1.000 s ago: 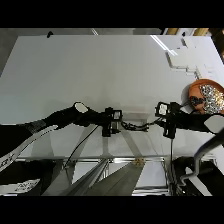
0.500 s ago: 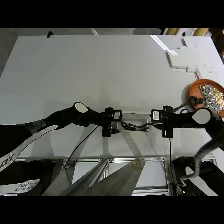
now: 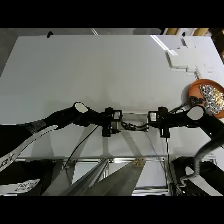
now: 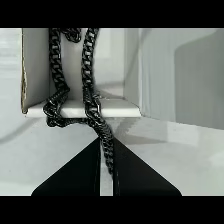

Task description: Fold the box and place the chain.

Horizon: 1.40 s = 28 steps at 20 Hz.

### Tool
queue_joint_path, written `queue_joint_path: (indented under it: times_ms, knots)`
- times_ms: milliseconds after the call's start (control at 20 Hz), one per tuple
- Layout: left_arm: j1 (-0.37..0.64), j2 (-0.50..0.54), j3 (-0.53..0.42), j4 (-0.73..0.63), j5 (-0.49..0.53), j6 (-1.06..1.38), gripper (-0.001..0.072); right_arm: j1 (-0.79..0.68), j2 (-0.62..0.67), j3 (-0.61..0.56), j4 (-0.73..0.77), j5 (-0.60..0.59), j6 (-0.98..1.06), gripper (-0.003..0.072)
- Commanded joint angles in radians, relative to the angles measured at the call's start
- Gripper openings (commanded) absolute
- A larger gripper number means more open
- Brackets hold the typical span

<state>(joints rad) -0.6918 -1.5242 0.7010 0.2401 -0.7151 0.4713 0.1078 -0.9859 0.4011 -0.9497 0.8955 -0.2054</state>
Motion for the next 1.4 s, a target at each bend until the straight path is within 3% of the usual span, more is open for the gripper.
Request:
queue_joint_path:
  times_ms: [0, 200, 350, 650, 800, 1050, 1300, 1350]
  knots:
    - [0.000, 0.000, 0.000, 0.000, 0.000, 0.000, 0.0273, -0.001, 0.049, 0.000, 0.001, 0.021, 0.079, 0.0017]
    - [0.000, 0.000, 0.000, 0.000, 0.000, 0.000, 0.0273, -0.001, 0.258, 0.000, -0.001, 0.071, 0.306, 0.0016]
    - [0.000, 0.000, 0.000, 0.000, 0.000, 0.000, 0.0273, -0.001, 0.376, 0.000, 0.123, 0.175, 0.430, 0.0016]
    - [0.000, 0.000, 0.000, 0.000, 0.000, 0.000, 0.0273, 0.003, 0.394, 0.000, 0.462, 0.244, 0.434, 0.0017]
    - [0.000, 0.000, 0.000, 0.000, 0.000, 0.000, 0.0273, 0.106, 0.380, 0.000, 0.483, 0.166, 0.435, 0.0017]
    - [0.000, 0.000, 0.000, 0.000, 0.000, 0.000, 0.0273, 0.328, 0.271, 0.000, 0.457, -0.129, 0.536, 0.0017]
    - [0.000, 0.000, 0.000, 0.000, 0.000, 0.000, 0.0273, 0.370, 0.169, 0.000, 0.209, -0.175, 0.730, 0.0020]
    - [0.000, 0.000, 0.000, 0.000, 0.000, 0.000, 0.0273, 0.370, 0.169, 0.001, 0.169, -0.175, 0.758, 0.0079]
